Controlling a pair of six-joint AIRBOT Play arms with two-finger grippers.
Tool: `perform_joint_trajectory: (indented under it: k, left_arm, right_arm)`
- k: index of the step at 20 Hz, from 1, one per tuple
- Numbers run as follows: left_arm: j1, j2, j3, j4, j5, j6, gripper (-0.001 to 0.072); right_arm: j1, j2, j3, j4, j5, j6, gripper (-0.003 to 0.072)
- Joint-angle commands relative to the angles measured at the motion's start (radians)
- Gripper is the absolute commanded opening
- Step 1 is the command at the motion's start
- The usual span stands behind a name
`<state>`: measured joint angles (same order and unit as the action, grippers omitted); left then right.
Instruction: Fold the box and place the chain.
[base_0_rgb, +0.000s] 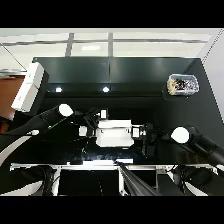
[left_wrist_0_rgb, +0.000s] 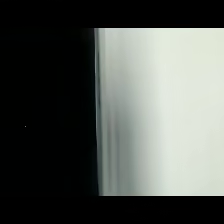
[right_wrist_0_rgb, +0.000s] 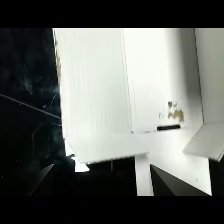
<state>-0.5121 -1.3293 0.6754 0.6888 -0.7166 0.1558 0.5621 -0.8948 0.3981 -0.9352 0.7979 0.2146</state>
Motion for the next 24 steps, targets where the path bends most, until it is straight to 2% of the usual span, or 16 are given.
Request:
perform_joint_trajectory:
  k: [1,7,12,15,20,24]
  left_arm:
    - [-0.001,-0.001,0.001,0.002,0.0,0.001,0.0031]
    - [-0.001,-0.001,0.001,0.002,0.0,0.001,0.0031]
    - [-0.001,-0.001,0.001,0.002,-0.001,-0.003,0.0031]
    - [-0.001,-0.001,0.001,0.002,-0.001,-0.003,0.0031]
    - [-0.001,-0.001,0.001,0.002,0.002,-0.006,0.003]
    - [-0.001,-0.001,0.001,0.002,0.002,-0.006,0.0031]
  right_arm:
    - [0.066,-0.008,-0.008,0.003,-0.131,-0.018,0.0695]
    - [0.124,-0.068,-0.008,0.005,-0.169,-0.051,0.0695]
    - [0.171,-0.097,0.002,0.068,-0.274,-0.018,0.0695]
    - [0.129,-0.076,0.035,0.039,-0.275,0.067,0.0695]
    - [-0.004,-0.027,0.051,0.045,-0.254,0.079,0.0696]
    - [-0.011,-0.027,0.051,0.046,-0.239,0.053,0.0696]
